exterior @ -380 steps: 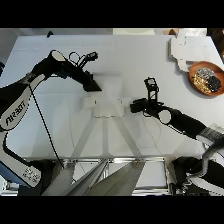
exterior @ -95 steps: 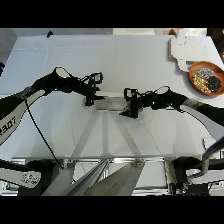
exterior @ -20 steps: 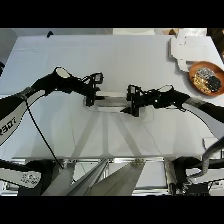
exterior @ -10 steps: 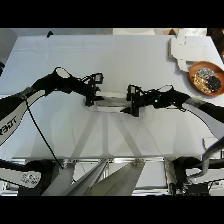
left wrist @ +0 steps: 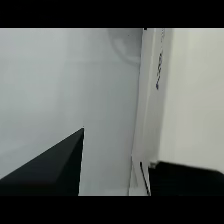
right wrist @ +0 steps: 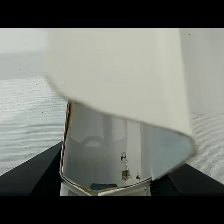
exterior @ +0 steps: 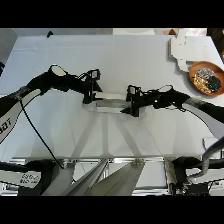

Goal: Fold the box and place the chain.

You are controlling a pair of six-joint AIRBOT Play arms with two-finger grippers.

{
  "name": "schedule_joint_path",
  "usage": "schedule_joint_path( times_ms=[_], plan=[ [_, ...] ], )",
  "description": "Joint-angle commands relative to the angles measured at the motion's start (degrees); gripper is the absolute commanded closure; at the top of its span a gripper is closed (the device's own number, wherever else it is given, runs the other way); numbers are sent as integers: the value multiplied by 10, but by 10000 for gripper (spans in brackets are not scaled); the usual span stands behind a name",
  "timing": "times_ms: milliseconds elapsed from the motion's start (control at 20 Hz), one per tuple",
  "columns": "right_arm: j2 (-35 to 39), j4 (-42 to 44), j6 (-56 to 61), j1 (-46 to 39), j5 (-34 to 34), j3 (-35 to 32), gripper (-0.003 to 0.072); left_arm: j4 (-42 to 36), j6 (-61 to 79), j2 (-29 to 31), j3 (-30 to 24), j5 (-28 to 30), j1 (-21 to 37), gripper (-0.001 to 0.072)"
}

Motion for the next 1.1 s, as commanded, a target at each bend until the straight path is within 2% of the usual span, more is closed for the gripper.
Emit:
schedule_joint_path(
  times_ms=[0,250,300,350,400,450,600,750,900,1050],
  plan=[
    [0,0,0,0,0,0,251,9,-32,21,0,-24,34,292],
    [0,0,0,0,0,0,251,73,-43,77,0,-82,95,294],
    [0,0,0,0,0,0,251,78,-59,89,0,-100,102,318],
    [0,0,0,0,0,0,251,78,-75,101,0,-122,107,434],
    [0,0,0,0,0,0,251,78,-92,109,0,-144,109,586],
    [0,0,0,0,0,0,251,77,-113,112,0,-172,107,696],
    [0,0,0,0,0,0,251,77,-183,112,-3,-233,83,702],
    [0,0,0,0,0,0,251,76,-199,112,-3,-240,41,702],
    [0,0,0,0,0,0,251,76,-223,112,-3,-201,-3,702],
    [0,0,0,0,0,0,251,63,-251,112,-3,-122,-27,702]
  ],
)
